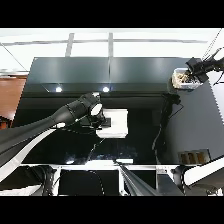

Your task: Fold the box and place the chain.

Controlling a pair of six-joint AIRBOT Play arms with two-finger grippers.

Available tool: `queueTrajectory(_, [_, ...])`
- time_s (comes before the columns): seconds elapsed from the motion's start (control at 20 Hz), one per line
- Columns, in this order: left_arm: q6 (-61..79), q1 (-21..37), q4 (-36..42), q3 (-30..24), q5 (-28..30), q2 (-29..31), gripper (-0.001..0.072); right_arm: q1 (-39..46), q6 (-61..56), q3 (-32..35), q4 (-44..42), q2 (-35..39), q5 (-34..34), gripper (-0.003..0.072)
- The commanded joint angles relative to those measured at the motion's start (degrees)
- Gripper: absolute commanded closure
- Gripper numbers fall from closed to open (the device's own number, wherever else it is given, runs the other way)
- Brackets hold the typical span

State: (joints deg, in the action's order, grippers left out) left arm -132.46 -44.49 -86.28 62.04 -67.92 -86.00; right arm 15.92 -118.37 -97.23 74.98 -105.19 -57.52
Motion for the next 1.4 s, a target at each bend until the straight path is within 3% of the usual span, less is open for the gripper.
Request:
queueTrajectory(0.0, [0.00, 0.02, -0.02, 0.04, -0.04, 0.00, 0.0681, -0.04, 0.39, 0.00, 2.01, -1.05, -0.33, 0.0656])
queueTrajectory(0.05, [0.00, 0.02, -0.02, 0.02, -0.04, 0.00, 0.0681, -0.24, 0.63, 0.00, 2.01, -1.51, -0.35, 0.0651])
queueTrajectory(0.1, [0.00, 0.02, -0.02, 0.02, -0.04, 0.00, 0.0681, -0.42, 0.63, 0.00, 2.25, -1.92, -0.26, 0.0531])
queueTrajectory(0.25, [0.00, 0.02, -0.02, 0.02, 0.09, 0.00, 0.0681, -0.44, 0.61, -0.04, 3.13, -1.77, 1.11, 0.0512])
queueTrajectory(0.35, [0.00, 0.02, -0.02, 0.04, 0.11, 0.00, 0.0681, -0.46, 1.27, -0.44, 3.26, -1.44, 0.79, 0.0260])
queueTrajectory(1.0, [0.00, 0.02, -0.02, 0.04, 0.11, 0.00, 0.0681, -2.49, 11.72, -3.82, 3.23, -3.41, -6.32, 0.0249])
queueTrajectory(1.35, [0.00, 0.02, -0.02, 0.04, 0.15, 0.00, 0.0681, -2.73, 11.45, -3.82, 2.91, -5.60, -4.35, 0.0249])
